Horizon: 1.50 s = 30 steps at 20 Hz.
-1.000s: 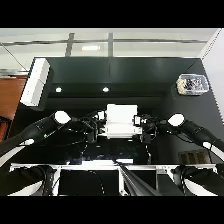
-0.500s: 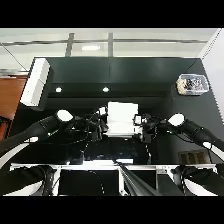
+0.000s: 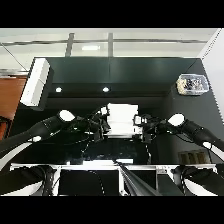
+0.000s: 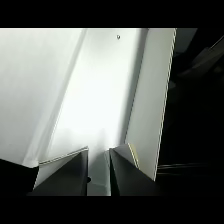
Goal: Fold the box and place the chain.
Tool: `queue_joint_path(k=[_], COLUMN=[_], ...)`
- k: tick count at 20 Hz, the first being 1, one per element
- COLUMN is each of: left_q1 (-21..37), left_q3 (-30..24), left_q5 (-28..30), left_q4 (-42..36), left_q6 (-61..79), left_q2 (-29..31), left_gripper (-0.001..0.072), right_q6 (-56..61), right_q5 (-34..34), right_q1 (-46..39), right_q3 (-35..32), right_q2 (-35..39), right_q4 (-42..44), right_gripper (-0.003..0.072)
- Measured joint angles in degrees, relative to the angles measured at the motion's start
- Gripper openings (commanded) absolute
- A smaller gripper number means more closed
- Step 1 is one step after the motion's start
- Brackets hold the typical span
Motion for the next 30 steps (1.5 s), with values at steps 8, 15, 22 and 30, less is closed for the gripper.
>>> queue_joint_path(k=[8, 15, 22, 30], left_q1=[-0.04, 5.29, 26.51, 38.99], left_q3=[0.00, 0.79, 0.11, -7.48], left_q5=[0.04, -3.69, -21.24, -21.40], left_q4=[-0.13, 11.04, 24.20, 19.69], left_q6=[-0.02, -12.11, -40.50, -67.28], left_q2=[-0.02, 4.98, 13.46, 7.30], left_gripper=[0.0224, 0.0030, 0.0029, 0.0029], right_q6=[0.04, 0.04, 0.04, 0.02], right_q5=[0.00, -0.20, -0.15, -0.13], right_q1=[0.00, 0.00, 0.00, 0.00], right_q3=[0.00, 0.00, 0.00, 0.00], right_q2=[0.00, 0.00, 0.00, 0.00], right_q4=[0.02, 0.11, 0.09, 0.07], right_gripper=[0.0404, 0.0404, 0.0404, 0.0404])
